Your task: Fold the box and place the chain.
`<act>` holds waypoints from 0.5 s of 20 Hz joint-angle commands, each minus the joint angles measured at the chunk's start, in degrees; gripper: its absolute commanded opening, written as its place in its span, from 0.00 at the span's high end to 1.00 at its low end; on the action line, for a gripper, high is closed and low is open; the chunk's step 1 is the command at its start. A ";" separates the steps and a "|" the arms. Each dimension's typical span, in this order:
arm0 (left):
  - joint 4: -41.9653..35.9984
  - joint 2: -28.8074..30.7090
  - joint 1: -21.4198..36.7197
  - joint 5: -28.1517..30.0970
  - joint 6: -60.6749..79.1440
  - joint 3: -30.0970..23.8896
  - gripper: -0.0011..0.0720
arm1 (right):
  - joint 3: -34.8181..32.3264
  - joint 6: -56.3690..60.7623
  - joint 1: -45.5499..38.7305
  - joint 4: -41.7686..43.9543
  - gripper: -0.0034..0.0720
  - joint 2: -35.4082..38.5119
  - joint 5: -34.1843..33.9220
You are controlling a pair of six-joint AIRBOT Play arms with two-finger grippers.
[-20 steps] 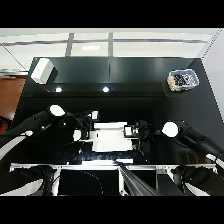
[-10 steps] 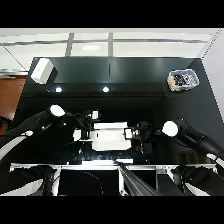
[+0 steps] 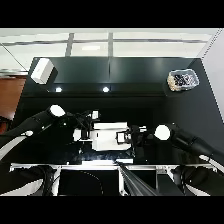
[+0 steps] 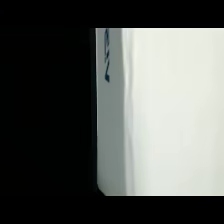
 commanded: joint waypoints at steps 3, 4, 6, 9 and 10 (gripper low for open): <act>0.02 -0.04 -0.02 -0.07 0.00 0.02 0.95 | 0.07 3.80 2.08 0.87 0.03 -0.68 -6.16; 0.02 -0.04 -0.02 -0.07 -0.02 0.02 0.95 | 0.17 3.96 2.08 0.87 0.03 -0.61 -6.36; 0.02 -0.04 -0.02 -0.07 0.00 0.02 0.95 | 0.94 6.14 2.05 -0.17 0.03 -0.04 -6.56; 0.02 -0.04 -0.02 -0.09 0.00 0.02 0.95 | 1.36 9.40 1.95 -4.83 0.03 2.97 -9.11; 0.02 -0.04 -0.02 -0.09 -0.02 0.02 0.95 | 1.36 10.51 1.49 -6.36 0.03 3.98 -9.46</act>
